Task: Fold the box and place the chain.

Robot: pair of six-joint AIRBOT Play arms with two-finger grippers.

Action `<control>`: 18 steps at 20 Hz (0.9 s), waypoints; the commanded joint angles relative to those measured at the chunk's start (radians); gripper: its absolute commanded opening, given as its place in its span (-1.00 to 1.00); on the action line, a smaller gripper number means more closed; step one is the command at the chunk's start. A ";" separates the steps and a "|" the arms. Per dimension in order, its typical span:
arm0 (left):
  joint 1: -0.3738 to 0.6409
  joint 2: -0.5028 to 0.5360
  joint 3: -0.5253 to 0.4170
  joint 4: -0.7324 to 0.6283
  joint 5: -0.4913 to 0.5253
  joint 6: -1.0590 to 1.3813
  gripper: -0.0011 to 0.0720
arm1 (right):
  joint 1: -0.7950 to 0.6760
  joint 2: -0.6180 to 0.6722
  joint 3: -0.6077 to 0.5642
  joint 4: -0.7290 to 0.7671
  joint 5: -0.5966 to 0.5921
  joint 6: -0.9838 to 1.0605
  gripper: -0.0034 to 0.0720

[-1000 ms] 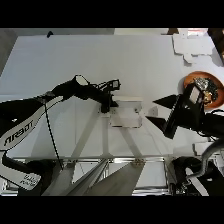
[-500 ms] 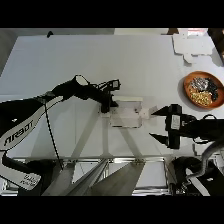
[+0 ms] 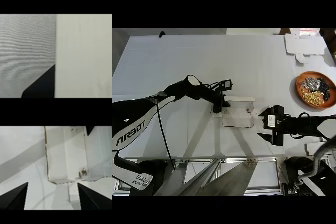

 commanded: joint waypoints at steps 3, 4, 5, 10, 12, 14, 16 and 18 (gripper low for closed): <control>0.001 -0.001 0.000 0.000 0.000 0.000 -0.93 | -0.018 -0.130 -0.002 -0.004 -0.040 0.000 0.95; 0.001 -0.001 0.000 0.000 0.000 0.000 -0.93 | -0.036 -0.158 -0.002 -0.005 -0.061 -0.014 0.93; 0.001 -0.001 0.000 0.000 0.000 0.000 -0.93 | -0.062 -0.187 -0.002 -0.003 -0.066 -0.066 0.93; 0.001 -0.001 0.000 0.000 0.000 0.000 -0.93 | -0.214 -0.315 -0.002 0.142 -0.122 -0.309 0.93; 0.001 -0.001 0.000 0.000 0.000 0.000 -0.93 | -0.230 -0.364 -0.002 0.205 -0.153 -0.420 0.93; 0.001 -0.001 0.000 0.000 0.000 0.000 -0.93 | -0.230 -0.423 -0.002 0.212 -0.193 -0.470 0.93; 0.001 -0.001 0.000 0.000 0.000 0.000 -0.93 | -0.230 -0.480 -0.005 0.212 -0.218 -0.484 0.93; 0.001 -0.001 0.000 0.000 0.000 0.000 -0.93 | -0.230 -0.494 -0.034 0.216 -0.267 -0.491 0.93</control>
